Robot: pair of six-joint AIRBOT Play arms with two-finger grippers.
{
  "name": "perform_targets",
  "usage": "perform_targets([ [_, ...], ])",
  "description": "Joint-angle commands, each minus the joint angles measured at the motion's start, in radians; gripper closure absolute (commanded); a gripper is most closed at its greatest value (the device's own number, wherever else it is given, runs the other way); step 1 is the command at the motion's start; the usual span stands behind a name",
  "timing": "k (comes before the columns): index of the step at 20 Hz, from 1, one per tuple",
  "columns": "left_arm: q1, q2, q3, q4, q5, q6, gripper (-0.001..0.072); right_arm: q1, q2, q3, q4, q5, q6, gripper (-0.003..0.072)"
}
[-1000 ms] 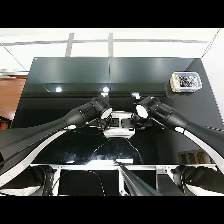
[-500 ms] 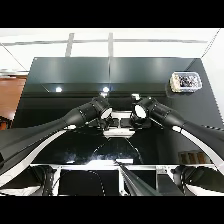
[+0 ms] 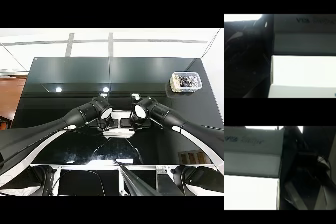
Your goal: Fold the box and place the chain.
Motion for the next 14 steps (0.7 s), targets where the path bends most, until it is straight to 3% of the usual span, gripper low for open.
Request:
perform_targets([
  [1, 0.001, 0.000, 0.000, 0.000, -0.003, 0.000, 0.0682, -0.009, 0.004, 0.001, -0.002, 0.006, -0.019, 0.0328],
  [2, 0.000, 0.000, 0.000, 0.000, -0.003, 0.000, 0.0682, -0.014, 0.011, 0.001, -0.002, 0.018, -0.063, 0.0297],
  [5, 0.001, 0.000, 0.000, 0.000, -0.001, 0.000, 0.0683, -0.048, 0.083, 0.002, -0.001, 0.051, -0.154, 0.0297],
  [9, 0.001, 0.000, 0.000, 0.000, -0.002, 0.000, 0.0682, -0.074, 0.312, 0.001, -0.055, 0.113, -0.306, 0.0297],
  [12, 0.001, 0.000, 0.000, 0.000, -0.002, 0.000, 0.0682, -0.083, 0.488, 0.000, -0.364, 0.172, -0.304, 0.0297],
  [14, 0.001, 0.000, 0.000, 0.000, -0.003, 0.000, 0.0682, -0.147, 0.539, -0.002, -0.592, 0.182, -0.286, 0.0297],
])
